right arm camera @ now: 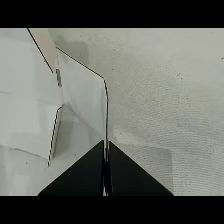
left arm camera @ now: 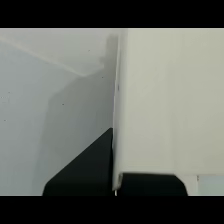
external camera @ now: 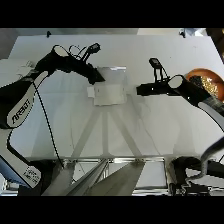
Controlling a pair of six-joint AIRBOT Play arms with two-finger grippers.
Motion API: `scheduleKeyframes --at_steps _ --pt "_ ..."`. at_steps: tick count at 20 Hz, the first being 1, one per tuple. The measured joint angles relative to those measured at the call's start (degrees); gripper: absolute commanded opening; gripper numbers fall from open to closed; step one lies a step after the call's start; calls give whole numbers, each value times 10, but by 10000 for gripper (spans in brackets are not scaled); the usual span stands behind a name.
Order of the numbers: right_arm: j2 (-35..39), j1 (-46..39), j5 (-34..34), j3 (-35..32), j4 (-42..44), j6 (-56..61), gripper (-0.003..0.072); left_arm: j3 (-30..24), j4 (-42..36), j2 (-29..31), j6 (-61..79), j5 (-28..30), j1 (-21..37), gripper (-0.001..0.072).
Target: Fold the box and place the chain.
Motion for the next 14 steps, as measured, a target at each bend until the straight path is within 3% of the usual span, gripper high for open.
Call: scheduleKeyframes --at_steps 14 --pt "0 0 3 0 0 2 18 0 47 0 63 -13 0 11"
